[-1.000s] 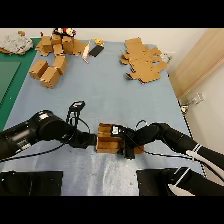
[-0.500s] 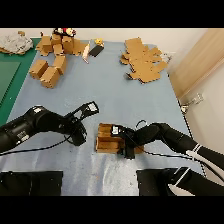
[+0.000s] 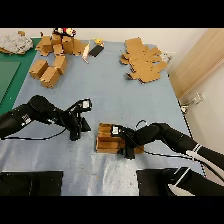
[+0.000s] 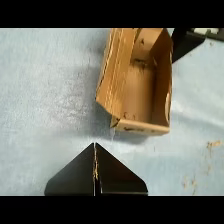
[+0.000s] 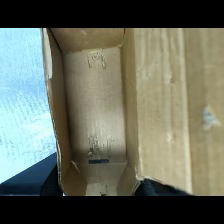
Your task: Fold the box.
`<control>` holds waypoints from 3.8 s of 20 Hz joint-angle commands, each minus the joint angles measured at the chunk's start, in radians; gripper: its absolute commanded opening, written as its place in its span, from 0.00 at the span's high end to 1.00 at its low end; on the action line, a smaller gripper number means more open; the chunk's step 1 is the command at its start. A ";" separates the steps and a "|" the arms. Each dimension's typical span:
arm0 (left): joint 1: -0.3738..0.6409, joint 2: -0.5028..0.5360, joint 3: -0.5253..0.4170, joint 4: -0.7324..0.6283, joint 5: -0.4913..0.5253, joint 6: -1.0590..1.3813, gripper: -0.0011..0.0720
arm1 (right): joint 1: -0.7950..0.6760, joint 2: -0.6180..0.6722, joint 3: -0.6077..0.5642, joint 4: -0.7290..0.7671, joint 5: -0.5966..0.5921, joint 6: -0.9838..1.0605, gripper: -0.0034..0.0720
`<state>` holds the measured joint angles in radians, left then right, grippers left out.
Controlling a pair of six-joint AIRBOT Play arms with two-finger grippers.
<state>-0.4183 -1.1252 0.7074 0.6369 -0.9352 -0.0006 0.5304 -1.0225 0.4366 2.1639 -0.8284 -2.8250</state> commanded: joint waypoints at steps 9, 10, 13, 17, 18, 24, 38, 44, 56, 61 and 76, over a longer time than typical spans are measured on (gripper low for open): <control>-0.054 -0.033 -0.104 -0.041 0.072 0.276 0.03 | 0.001 0.000 0.001 -0.003 0.000 0.000 0.36; -0.063 -0.037 -0.105 -0.043 0.069 0.277 0.03 | 0.001 0.000 0.001 -0.003 0.000 0.000 0.36; -0.091 -0.038 -0.104 -0.062 0.073 0.277 0.03 | 0.001 0.000 0.001 -0.003 0.000 0.000 0.36; -0.138 -0.068 -0.104 -0.077 0.099 0.276 0.03 | 0.001 0.000 0.000 -0.003 0.000 0.000 0.36; -0.148 -0.074 -0.104 -0.083 0.098 0.277 0.03 | 0.001 0.000 0.001 -0.003 0.000 0.000 0.36; -0.200 -0.105 -0.104 -0.126 0.140 0.277 0.03 | 0.001 0.000 0.001 -0.003 0.000 0.000 0.36; -0.256 -0.127 -0.116 -0.170 0.221 0.272 0.03 | 0.001 0.000 0.001 -0.003 0.000 0.000 0.36; -0.256 -0.126 -0.129 -0.169 0.221 0.269 0.03 | 0.001 0.000 0.001 -0.003 0.000 0.000 0.36; -0.255 -0.127 -0.129 -0.162 0.218 0.217 0.38 | 0.001 0.000 0.001 -0.003 0.000 0.000 0.36; -0.255 -0.127 -0.129 -0.163 0.218 0.217 0.38 | 0.001 0.000 0.001 -0.003 0.000 0.000 0.36; -0.255 -0.127 -0.129 -0.163 0.219 0.217 0.38 | 0.001 0.000 0.001 -0.003 0.000 0.000 0.36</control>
<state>-0.6731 -1.2514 0.5789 0.4740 -0.7170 0.2165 0.5308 -1.0229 0.4362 2.1605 -0.8288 -2.8250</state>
